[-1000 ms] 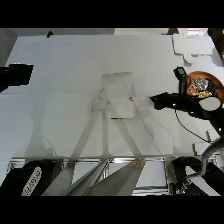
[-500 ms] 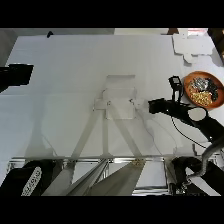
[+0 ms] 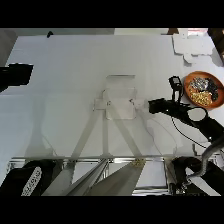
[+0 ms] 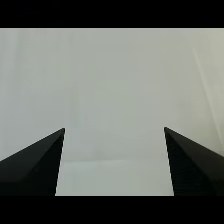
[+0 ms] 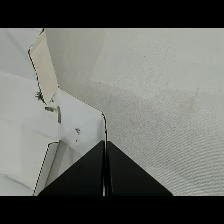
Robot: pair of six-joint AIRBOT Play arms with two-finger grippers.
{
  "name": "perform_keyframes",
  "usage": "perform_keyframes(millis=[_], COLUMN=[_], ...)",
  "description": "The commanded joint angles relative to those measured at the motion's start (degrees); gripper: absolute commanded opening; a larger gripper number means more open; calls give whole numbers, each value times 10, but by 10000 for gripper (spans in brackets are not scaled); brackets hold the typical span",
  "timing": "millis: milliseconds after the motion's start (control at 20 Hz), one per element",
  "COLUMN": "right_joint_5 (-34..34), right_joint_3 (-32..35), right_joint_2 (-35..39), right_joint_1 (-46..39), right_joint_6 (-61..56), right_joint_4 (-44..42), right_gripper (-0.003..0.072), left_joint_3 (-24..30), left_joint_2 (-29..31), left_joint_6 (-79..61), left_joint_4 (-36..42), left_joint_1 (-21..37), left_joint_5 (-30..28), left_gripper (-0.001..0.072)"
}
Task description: Fold the box and place the chain.
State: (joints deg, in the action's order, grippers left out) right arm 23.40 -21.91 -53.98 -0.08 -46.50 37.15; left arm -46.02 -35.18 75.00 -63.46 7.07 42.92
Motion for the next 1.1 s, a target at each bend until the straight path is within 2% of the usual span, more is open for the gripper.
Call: perform_keyframes(millis=[0, 150, 250, 350, 500, 650, 800, 900, 1050], right_joint_5=[-1, -1, -1, -1, -1, -1, -3, -3, -3], right_joint_3=[0, 0, 0, 0, 0, 0, 0, 0, 0], right_joint_2=[0, 0, 0, 0, 0, 0, 0, 0, 0], right_joint_1=[1, 1, 1, 1, 1, 1, 1, 1, 1], right_joint_6=[0, 0, 0, 0, 0, 0, 0, 0, 0], right_joint_4=[0, 0, 0, 0, 0, 0, 0, 0, 0], right_gripper=[8, 8, 8, 8, 8, 8, 8, 8, 8], left_joint_3=[0, 0, 0, 0, 0, 0, 0, -1, -27], left_joint_2=[0, 0, 0, 0, 0, 2, -8, -45, -164], left_joint_6=[0, 1, 27, 63, 87, 29, -37, -68, -91], left_joint_4=[0, 1, 30, 49, 48, 33, 33, 52, 65], left_joint_1=[0, 0, 0, 0, 0, -9, -49, -88, -143], left_joint_5=[-19, -21, -18, 5, 78, 167, 179, 176, 201], left_gripper=[697, 697, 697, 697, 696, 695, 695, 694, 695])
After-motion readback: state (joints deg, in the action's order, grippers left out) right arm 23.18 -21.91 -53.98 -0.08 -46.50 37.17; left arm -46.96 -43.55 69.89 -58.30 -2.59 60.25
